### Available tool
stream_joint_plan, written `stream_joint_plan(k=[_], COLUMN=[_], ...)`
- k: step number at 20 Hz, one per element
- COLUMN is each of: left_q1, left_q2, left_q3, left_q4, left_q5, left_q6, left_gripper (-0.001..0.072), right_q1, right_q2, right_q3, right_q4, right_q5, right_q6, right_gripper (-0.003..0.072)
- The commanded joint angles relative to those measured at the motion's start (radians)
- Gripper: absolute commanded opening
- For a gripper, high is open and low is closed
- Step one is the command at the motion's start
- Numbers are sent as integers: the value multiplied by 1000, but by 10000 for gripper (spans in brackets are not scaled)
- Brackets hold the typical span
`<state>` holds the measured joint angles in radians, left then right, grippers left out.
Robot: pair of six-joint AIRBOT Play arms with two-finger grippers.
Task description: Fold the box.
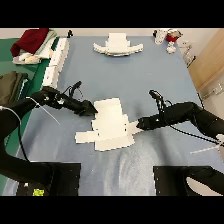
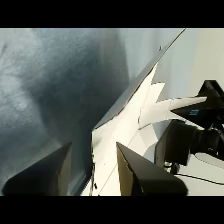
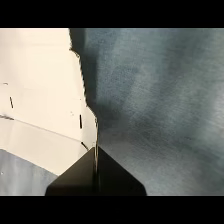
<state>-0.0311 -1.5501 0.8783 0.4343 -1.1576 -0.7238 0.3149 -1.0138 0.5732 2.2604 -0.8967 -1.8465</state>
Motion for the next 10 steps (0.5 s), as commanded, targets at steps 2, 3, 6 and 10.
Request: stream_joint_plan(k=[2,3,6,10], left_q1=[-75,-82,-79,-87], left_q2=[-92,-99,-101,-103], left_q3=[90,108,134,137], left_q4=[-37,-37,-18,36], left_q5=[-100,-126,-176,-189], left_q6=[135,141,161,187], left_gripper=[413,413,317,266], right_q1=[3,3,3,3], right_q2=[1,1,0,-3], right_q3=[0,0,-1,-1], right_q4=[-2,-3,-4,-5], right_q5=[9,9,8,8], right_q6=[6,6,6,6], right_gripper=[4,4,4,4])
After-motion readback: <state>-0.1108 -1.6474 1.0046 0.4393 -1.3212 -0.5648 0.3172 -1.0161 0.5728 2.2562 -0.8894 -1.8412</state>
